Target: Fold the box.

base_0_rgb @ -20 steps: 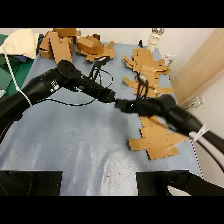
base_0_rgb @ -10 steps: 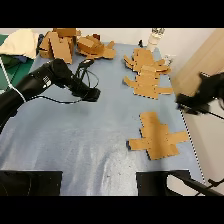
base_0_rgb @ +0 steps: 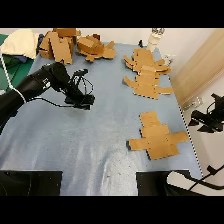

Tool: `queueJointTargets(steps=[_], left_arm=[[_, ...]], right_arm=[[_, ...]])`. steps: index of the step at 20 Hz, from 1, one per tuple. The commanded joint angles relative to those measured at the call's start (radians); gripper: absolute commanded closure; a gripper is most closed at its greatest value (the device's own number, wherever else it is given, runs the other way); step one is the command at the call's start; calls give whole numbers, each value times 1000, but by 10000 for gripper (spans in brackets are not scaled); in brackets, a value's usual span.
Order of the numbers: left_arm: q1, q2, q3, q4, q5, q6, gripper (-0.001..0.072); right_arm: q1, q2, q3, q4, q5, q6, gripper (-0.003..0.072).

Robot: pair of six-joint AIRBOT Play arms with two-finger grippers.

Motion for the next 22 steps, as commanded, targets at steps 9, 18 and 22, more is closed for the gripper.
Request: queueJointTargets(steps=[9, 18, 22], left_arm=[[0, -1, -2, -4, -19, -29, 114], [0, -1, -2, -5, 22, -30, 114], [0, -1, -2, -14, 33, -30, 114]], right_arm=[[-212, -201, -17, 157, -95, -337, 130], [-211, -251, -16, 173, 29, -401, 130], [-209, -271, -16, 290, 12, -412, 130]])
